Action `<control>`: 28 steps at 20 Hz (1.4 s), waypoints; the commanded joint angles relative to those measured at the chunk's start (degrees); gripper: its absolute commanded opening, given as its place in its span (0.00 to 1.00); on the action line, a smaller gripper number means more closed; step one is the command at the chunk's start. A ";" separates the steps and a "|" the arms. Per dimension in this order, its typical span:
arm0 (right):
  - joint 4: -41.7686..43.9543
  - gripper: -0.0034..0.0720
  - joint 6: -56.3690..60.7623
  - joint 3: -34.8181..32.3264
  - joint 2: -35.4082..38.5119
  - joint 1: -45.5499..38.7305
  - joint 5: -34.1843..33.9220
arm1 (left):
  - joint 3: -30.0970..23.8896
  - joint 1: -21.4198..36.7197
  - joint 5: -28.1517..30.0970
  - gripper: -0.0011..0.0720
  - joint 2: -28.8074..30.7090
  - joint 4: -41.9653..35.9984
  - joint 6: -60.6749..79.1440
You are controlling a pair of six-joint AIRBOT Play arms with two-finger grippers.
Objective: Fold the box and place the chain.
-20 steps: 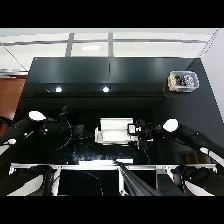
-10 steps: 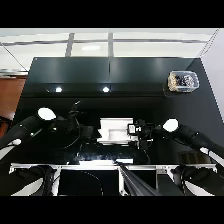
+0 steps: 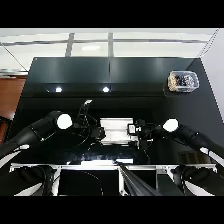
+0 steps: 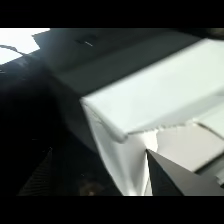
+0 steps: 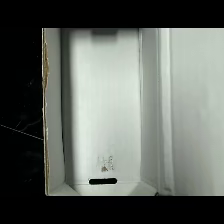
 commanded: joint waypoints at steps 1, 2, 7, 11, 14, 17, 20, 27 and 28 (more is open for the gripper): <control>0.00 0.65 0.02 0.00 0.00 0.07 0.00 | 2.86 -4.31 -1.07 0.95 -0.59 11.56 -14.05; 0.00 0.65 0.02 0.00 0.00 0.07 0.02 | 3.48 -5.31 -1.77 0.95 -1.01 13.86 -17.51; 0.00 0.65 0.00 0.00 0.00 0.07 0.02 | 7.61 -10.21 -6.97 0.95 -5.05 16.50 -26.56; 0.00 0.65 0.00 -0.02 0.00 0.07 0.02 | 11.19 -14.53 -8.13 0.84 -9.09 21.90 -36.11; 0.00 0.65 0.00 -0.02 0.00 0.07 0.02 | 12.28 -15.12 -8.31 0.76 -10.99 21.42 -37.83; 0.00 0.65 0.00 0.00 0.00 0.07 0.02 | 12.63 -15.12 -8.02 0.63 -11.04 21.62 -39.67; 0.00 0.65 0.00 0.00 0.00 0.07 0.02 | 13.25 -15.12 -8.13 0.63 -11.50 21.66 -40.19; 0.00 0.65 0.00 0.00 0.00 0.07 0.02 | 13.31 -15.08 -8.15 0.46 -12.17 23.19 -41.13; 0.00 0.65 0.00 0.00 0.00 0.07 0.02 | 13.31 -15.08 -8.04 0.46 -12.20 23.19 -41.35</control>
